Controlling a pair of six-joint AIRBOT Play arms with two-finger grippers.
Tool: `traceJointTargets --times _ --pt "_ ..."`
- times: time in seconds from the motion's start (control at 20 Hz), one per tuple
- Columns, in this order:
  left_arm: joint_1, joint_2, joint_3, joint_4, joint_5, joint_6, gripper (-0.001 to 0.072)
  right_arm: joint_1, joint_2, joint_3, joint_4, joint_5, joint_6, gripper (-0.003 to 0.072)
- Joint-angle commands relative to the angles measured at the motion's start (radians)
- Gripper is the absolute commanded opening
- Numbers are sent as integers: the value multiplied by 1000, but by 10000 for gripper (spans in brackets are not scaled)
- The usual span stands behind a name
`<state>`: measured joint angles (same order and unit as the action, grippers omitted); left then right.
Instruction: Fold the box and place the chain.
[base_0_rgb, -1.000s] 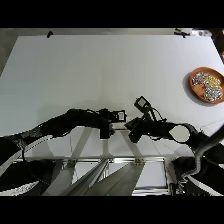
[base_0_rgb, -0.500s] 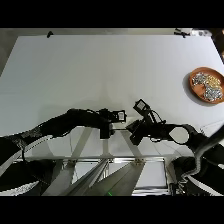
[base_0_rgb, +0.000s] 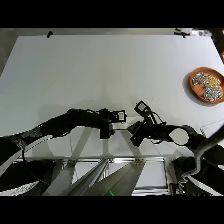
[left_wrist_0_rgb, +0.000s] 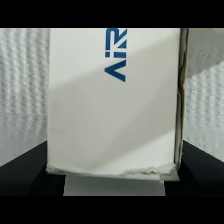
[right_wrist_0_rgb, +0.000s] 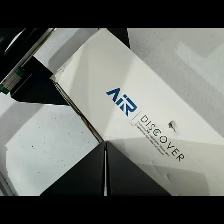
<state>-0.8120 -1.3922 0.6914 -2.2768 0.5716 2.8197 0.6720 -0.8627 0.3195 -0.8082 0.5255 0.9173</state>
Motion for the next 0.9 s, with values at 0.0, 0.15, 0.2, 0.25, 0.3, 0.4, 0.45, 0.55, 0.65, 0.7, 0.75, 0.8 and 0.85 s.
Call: traceJointTargets --times 0.0,0.15,0.2,0.25,0.3,0.4,0.45,0.55,0.65,0.7,0.75,0.8,0.85 --pt "0 -1 0 0 0 0 255 1 -1 -2 1 -31 3 15" --pt "0 -1 0 0 0 0 255 1 12 12 22 -56 2 15" --pt "0 -1 0 0 0 0 255 1 24 24 22 -59 2 15" --pt "0 -1 0 0 0 0 255 1 44 39 22 -68 3 15" --pt "0 -1 0 0 0 0 255 1 66 55 16 -71 2 15" --pt "0 -1 0 0 0 0 255 1 111 88 -42 -61 39 15" --pt "0 -1 0 0 0 0 255 1 132 99 -114 -46 111 15" --pt "0 -1 0 0 0 0 255 1 164 114 -305 40 290 15" --pt "0 -1 0 0 0 0 255 1 189 115 -493 198 467 15" --pt "0 -1 0 0 0 0 255 1 196 115 -564 303 548 14" --pt "0 -1 0 0 0 0 255 1 196 115 -606 410 607 13" --pt "0 -1 0 0 0 0 255 1 196 115 -628 525 652 13" --pt "0 -1 0 0 0 0 255 1 196 115 -633 623 682 13"
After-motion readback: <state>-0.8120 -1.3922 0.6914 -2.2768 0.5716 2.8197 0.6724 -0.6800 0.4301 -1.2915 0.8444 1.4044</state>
